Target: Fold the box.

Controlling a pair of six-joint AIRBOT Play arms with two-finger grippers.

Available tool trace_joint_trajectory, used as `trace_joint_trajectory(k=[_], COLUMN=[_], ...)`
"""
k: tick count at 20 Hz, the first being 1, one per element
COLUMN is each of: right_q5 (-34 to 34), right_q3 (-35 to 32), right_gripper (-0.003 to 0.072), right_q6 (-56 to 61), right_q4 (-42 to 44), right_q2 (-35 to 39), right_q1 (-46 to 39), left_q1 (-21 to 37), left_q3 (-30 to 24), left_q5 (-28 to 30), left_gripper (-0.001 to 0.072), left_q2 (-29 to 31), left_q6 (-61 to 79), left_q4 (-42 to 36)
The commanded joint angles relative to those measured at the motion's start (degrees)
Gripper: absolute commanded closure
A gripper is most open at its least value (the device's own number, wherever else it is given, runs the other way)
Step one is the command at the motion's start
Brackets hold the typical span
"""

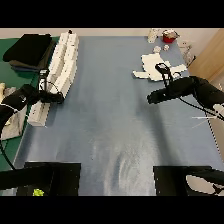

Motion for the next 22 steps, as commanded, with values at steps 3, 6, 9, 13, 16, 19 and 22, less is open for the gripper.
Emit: trace_joint_trajectory(k=[3,6,9,13,16,19,22], right_q5=[0.0,0.0,0.0,-0.2,-0.3,-0.2,-0.2], right_q3=[0.1,0.1,0.1,0.1,0.1,0.1,0.1], right_gripper=[0.0680,0.0680,0.0680,0.0680,0.0680,0.0680,0.0680], right_q6=[0.0,0.0,0.0,0.0,0.0,0.0,0.0], right_q4=[0.0,0.0,0.0,0.0,0.0,0.0,0.0], right_q2=[0.0,0.0,0.0,0.0,0.0,0.0,0.0], right_q1=[0.0,0.0,0.0,0.0,0.0,0.0,0.0], left_q1=[-0.1,-0.1,-0.1,-0.2,-0.2,-0.2,-0.2], left_q3=[0.6,0.6,0.6,0.6,0.6,0.6,0.6], left_q5=[0.1,0.4,0.5,0.2,-0.3,-0.4,-1.4], left_gripper=[0.0252,0.0251,0.0252,0.0252,0.0252,0.0188,0.0164], left_q2=[-1.5,-1.5,-1.5,-1.5,-1.5,-1.6,-1.7], left_q6=[0.7,0.6,0.6,0.6,0.5,0.5,0.5], left_q4=[0.0,0.0,0.0,0.0,0.0,0.0,0.0])
